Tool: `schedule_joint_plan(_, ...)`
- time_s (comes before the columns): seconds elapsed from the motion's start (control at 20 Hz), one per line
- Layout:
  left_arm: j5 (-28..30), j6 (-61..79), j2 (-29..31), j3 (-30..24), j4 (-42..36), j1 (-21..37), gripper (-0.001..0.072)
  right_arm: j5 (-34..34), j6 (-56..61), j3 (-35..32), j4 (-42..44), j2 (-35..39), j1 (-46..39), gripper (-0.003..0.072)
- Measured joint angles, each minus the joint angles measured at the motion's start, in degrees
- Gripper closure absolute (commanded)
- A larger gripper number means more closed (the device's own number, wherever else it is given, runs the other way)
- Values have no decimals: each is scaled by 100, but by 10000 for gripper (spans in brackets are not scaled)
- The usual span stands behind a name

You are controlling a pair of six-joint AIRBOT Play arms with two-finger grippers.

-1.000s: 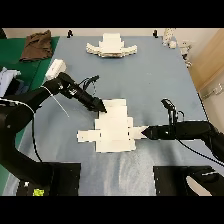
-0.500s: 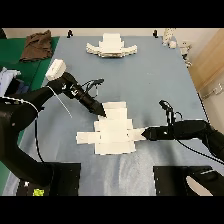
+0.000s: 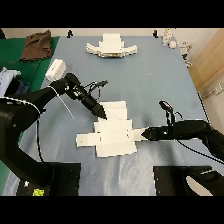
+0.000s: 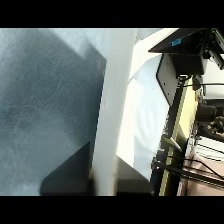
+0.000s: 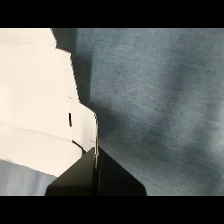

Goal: Fold the box.

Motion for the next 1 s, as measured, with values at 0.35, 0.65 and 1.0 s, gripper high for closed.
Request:
schedule_joint_plan(0.35,42,144,0,0,2,-17,693,0,2,0,0,0,2,528)
schedule_joint_plan(0.65,107,1080,212,-4,2,-59,699,39,304,348,-1370,0,2,393)
schedule_joint_plan(1.0,1250,2422,1652,-723,-20,-424,700,-61,2533,1016,-4347,0,2,388)
